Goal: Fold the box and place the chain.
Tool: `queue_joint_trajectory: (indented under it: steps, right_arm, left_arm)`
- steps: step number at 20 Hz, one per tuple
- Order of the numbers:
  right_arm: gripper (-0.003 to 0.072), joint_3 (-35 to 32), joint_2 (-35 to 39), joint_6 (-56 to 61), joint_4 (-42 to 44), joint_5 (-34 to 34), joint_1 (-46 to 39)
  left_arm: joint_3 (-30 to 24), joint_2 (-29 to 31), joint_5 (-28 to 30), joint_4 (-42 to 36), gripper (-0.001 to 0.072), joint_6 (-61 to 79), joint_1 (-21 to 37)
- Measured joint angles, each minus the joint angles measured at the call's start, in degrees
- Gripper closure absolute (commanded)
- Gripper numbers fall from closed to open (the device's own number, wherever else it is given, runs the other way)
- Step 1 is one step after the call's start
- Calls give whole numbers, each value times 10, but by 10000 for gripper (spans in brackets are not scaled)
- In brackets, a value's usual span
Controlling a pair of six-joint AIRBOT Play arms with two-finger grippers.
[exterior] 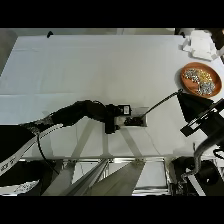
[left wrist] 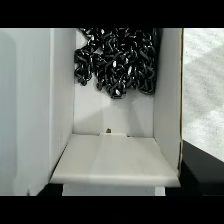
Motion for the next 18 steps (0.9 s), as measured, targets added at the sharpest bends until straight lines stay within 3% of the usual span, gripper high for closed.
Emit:
queue_joint_trajectory:
  steps: [5, 10, 18]
  right_arm:
    - [681, -7, -24, -2, 6, 43, 0]
    - [681, -23, -100, -2, 6, 117, 0]
    - [680, -27, -224, -4, 8, 166, 3]
  left_arm:
    - [0, 0, 0, 0, 374, 0, 0]
    - [0, 0, 0, 0, 374, 0, 0]
    - [0, 0, 0, 0, 374, 0, 0]
